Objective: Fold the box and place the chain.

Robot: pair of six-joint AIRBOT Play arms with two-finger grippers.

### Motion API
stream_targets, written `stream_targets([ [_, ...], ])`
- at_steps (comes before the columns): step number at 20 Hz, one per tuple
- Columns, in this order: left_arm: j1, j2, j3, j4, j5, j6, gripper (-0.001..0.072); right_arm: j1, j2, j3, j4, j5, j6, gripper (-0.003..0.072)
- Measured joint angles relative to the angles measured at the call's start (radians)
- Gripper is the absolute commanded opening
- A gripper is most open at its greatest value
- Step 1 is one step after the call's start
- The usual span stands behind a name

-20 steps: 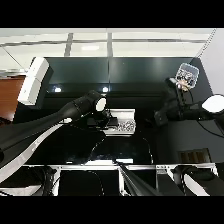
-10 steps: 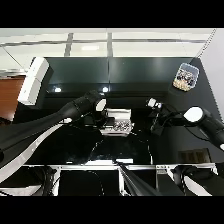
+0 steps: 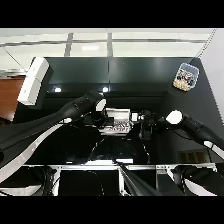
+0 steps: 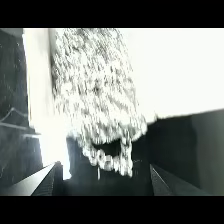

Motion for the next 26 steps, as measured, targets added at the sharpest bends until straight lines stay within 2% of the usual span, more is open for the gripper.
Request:
stream_targets([
  [7, 0.000, 0.000, 0.000, 0.000, 0.000, 0.000, 0.0033, 0.013, -0.047, 0.000, 0.142, -0.061, -0.128, 0.0720],
  [9, 0.000, 0.000, 0.000, 0.000, 0.000, 0.000, 0.0033, 0.014, -0.059, 0.000, 0.158, -0.062, -0.140, 0.0461],
  [10, 0.000, 0.000, 0.000, 0.000, 0.000, 0.000, 0.0033, 0.014, -0.062, 0.000, 0.162, -0.064, -0.140, 0.0415],
  [11, 0.000, 0.000, 0.000, 0.000, 0.000, 0.000, 0.0033, 0.014, -0.065, 0.000, 0.166, -0.068, -0.142, 0.0262],
  [12, 0.000, 0.000, 0.000, 0.000, 0.000, 0.000, 0.0033, 0.014, -0.066, 0.000, 0.166, -0.068, -0.145, 0.0018],
  [15, 0.000, 0.000, 0.000, 0.002, -0.001, 0.000, 0.0033, 0.013, -0.068, 0.000, 0.166, -0.079, -0.137, 0.0019],
  [19, 0.000, 0.000, 0.000, 0.001, 0.000, -0.002, 0.0033, -0.008, -0.019, 0.000, 0.156, -0.170, 0.024, 0.0019],
  [23, 0.000, 0.000, 0.000, 0.001, 0.000, -0.001, 0.0033, -0.072, 0.125, 0.000, 0.150, -0.207, 0.226, 0.0019],
  [26, 0.000, 0.000, 0.000, 0.000, 0.000, 0.001, 0.0033, -0.105, 0.248, 0.002, 0.150, -0.139, 0.335, 0.0019],
])
